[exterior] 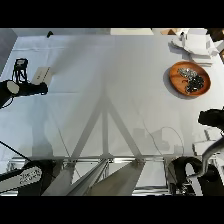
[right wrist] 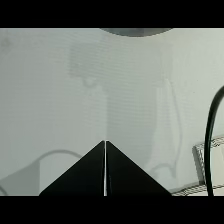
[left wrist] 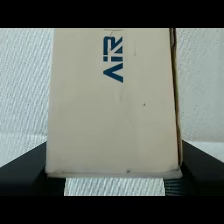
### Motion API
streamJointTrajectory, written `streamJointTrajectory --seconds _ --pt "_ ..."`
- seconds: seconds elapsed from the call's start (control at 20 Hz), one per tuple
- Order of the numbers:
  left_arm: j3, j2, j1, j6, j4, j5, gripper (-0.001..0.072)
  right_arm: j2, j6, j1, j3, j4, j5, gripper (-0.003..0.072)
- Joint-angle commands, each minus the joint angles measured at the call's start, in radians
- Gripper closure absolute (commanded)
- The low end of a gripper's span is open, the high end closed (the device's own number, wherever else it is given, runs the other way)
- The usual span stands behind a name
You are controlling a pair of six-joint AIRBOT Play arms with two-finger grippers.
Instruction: Fold the box and place the chain.
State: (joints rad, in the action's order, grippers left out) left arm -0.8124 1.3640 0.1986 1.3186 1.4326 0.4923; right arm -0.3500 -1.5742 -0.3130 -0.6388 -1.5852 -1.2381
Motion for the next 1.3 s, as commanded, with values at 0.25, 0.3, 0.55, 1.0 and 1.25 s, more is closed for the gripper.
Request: streamJointTrajectory --seconds 0.25,0.3,0.55,1.0,1.25 --pt "0.0 -0.01 0.001 -0.018 0.027 0.05 0.0011 0.001 0.0 -0.001 0.0 0.0 0.0 0.0677" --pt "0.0 -0.026 0.001 -0.023 0.027 0.063 0.0011 0.0 0.0 -0.001 0.0 0.0 0.0 0.0677" --pt "0.0 -0.131 0.0 -0.042 0.018 0.106 0.0012 0.001 0.0 -0.001 0.0 0.0 0.0 0.0677" --pt "0.0 -0.388 0.0 -0.043 0.011 0.147 0.0014 0.001 0.0 -0.001 0.0 0.0 0.0 0.0677" --pt "0.0 -0.531 0.0 -0.042 0.011 0.133 0.0014 0.001 0.0 -0.001 0.0 0.0 0.0 0.0677"
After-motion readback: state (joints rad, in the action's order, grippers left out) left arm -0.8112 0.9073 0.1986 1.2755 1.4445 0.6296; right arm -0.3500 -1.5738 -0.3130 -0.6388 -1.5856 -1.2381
